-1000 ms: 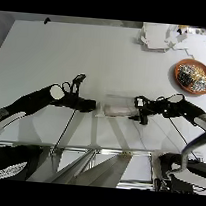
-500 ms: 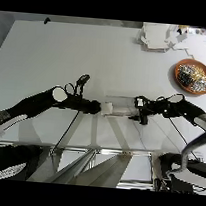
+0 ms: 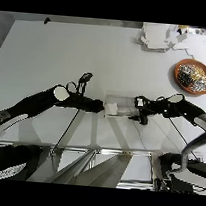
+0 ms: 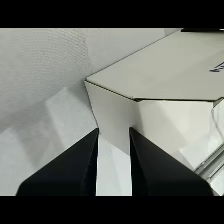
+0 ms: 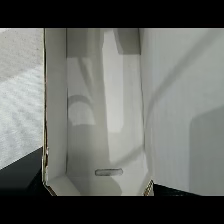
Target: Fold the box and place the chain.
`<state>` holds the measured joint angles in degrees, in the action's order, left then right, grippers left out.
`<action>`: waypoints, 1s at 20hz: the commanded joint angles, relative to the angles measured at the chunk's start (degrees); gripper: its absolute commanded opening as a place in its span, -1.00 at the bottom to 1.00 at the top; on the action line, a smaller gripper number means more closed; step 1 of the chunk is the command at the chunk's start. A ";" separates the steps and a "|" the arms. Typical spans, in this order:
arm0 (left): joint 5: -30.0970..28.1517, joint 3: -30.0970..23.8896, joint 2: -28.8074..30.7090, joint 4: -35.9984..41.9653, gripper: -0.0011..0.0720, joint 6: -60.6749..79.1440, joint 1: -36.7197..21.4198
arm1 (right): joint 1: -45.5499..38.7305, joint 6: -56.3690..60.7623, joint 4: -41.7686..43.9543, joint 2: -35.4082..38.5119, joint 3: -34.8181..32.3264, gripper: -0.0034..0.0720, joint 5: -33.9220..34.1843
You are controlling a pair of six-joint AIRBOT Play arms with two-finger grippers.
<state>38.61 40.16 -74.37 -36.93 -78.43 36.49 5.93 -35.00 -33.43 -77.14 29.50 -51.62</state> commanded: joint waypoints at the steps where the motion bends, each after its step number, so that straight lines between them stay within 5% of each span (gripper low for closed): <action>1: 0.61 0.24 0.13 -0.26 -0.36 0.04 0.15 | 0.02 0.02 0.00 0.00 0.00 0.27 0.00; 20: 2.25 1.03 2.01 -4.28 -0.34 0.46 1.46 | 0.02 0.02 0.00 0.00 0.00 0.27 0.00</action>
<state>40.53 40.95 -72.38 -41.01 -78.15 37.60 5.93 -35.00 -33.45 -77.14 29.50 -51.62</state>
